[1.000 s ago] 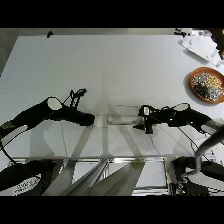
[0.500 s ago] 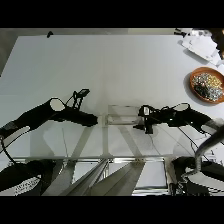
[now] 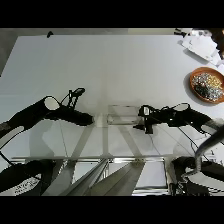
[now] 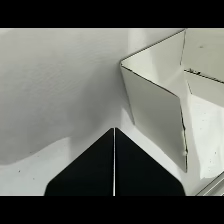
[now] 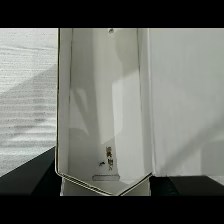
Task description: Fold the box and place the chain.
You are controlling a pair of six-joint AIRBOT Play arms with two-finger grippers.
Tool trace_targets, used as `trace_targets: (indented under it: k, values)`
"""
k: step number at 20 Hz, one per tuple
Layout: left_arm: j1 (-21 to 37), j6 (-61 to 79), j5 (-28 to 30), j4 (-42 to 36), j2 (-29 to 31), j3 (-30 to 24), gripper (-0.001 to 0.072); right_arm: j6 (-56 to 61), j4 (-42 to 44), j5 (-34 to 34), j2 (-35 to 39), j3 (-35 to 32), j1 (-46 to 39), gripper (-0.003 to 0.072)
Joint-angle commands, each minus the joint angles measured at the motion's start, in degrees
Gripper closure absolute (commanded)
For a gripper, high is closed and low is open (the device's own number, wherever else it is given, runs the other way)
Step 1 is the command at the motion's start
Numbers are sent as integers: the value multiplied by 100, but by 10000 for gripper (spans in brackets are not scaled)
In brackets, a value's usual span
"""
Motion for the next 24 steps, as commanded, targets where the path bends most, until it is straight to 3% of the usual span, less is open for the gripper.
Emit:
trace_targets:
  k: [1,19,24]
  values:
    - [-11,35,120,-149,-15,2,706,2,2,0,2,0,2,269]
    - [-328,264,398,-560,-275,2,706,2,2,0,2,0,2,269]
    - [-317,-238,286,181,-273,2,707,2,2,0,2,0,2,269]
